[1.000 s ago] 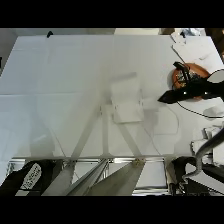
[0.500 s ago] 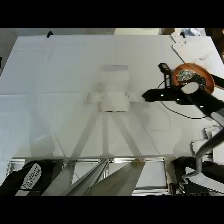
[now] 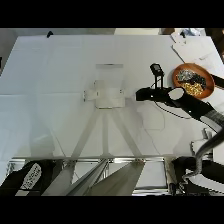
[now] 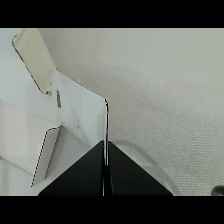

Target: Fold the box and place the chain.

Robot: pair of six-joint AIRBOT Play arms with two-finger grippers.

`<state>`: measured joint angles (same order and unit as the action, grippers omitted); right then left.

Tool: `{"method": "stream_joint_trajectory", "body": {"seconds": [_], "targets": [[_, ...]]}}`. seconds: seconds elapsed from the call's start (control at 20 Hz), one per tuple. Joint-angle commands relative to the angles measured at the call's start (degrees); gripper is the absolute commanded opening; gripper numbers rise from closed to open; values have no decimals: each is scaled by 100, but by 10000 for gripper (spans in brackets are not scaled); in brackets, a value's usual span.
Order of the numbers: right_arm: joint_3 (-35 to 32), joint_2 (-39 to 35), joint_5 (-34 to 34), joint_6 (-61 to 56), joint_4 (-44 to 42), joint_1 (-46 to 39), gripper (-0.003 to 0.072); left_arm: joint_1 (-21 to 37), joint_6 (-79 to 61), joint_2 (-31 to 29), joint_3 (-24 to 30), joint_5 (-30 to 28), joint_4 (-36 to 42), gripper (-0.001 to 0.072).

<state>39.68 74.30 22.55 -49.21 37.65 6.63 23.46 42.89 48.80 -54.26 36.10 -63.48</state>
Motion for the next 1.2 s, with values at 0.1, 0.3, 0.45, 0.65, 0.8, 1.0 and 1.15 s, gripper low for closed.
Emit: {"method": "stream_joint_trajectory", "body": {"seconds": [0.1,0.3,0.45,0.65,0.8,1.0,1.15], "targets": [[-4,4,-76,0,4,26,15,0,-2,-4,-2,-4,-2,696],[-4,4,-76,0,4,26,15,0,-2,-4,-2,-2,0,696],[-4,4,-76,0,4,26,15,0,-2,-4,-2,-2,-2,696],[-4,4,-76,0,4,26,15,0,0,-4,-2,-2,4,696],[-4,4,-76,0,4,26,15,0,400,-2,-2,160,315,697],[-4,4,-76,0,4,26,15,-2,1582,50,-2,531,841,696],[-4,4,-79,0,4,26,15,-254,1537,216,-2,874,901,692]]}}
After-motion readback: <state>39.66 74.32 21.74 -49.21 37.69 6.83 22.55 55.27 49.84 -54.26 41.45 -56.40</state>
